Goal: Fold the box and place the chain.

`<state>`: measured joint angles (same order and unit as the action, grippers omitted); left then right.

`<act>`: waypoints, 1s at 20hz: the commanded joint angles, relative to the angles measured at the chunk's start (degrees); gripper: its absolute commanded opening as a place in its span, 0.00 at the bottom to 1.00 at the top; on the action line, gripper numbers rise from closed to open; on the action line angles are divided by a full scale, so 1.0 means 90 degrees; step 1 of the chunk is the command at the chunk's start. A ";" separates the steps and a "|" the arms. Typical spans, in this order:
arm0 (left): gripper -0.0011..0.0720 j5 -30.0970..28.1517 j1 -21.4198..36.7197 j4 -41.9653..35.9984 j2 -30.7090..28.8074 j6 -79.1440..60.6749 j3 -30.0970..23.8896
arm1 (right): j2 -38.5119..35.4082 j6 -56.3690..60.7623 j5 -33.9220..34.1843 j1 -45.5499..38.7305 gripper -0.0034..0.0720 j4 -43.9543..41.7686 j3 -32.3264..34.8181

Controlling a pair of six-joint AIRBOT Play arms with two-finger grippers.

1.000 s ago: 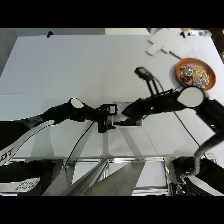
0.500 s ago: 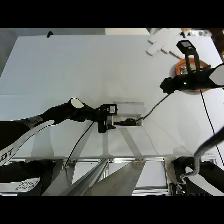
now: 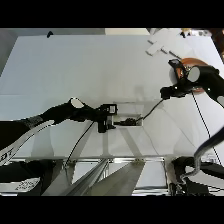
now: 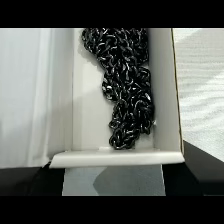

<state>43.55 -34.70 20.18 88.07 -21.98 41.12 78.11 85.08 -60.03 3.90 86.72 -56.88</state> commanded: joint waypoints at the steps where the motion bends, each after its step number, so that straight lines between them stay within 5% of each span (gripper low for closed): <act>1: 0.03 0.0000 -0.0002 0.0000 -0.0005 -0.0002 -0.0005 | 0.0420 0.0384 0.0148 -0.0010 0.58 0.0180 0.0017; 10: 0.03 0.0000 -0.0002 0.0000 -0.0005 -0.0002 -0.0005 | 0.0549 0.0403 0.1124 -0.0005 0.55 0.0170 0.0561; 14: 0.03 0.0000 -0.0002 0.0000 -0.0005 -0.0002 -0.0005 | 0.0539 0.0318 0.0925 -0.0005 0.07 0.0175 0.0561; 20: 0.03 0.0000 -0.0002 0.0000 -0.0005 -0.0002 -0.0005 | -0.0189 0.0151 0.0525 -0.0005 0.07 0.0282 0.0561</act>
<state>43.55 -34.70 20.18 88.07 -22.00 41.10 79.72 86.96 -53.34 3.86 88.60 -51.79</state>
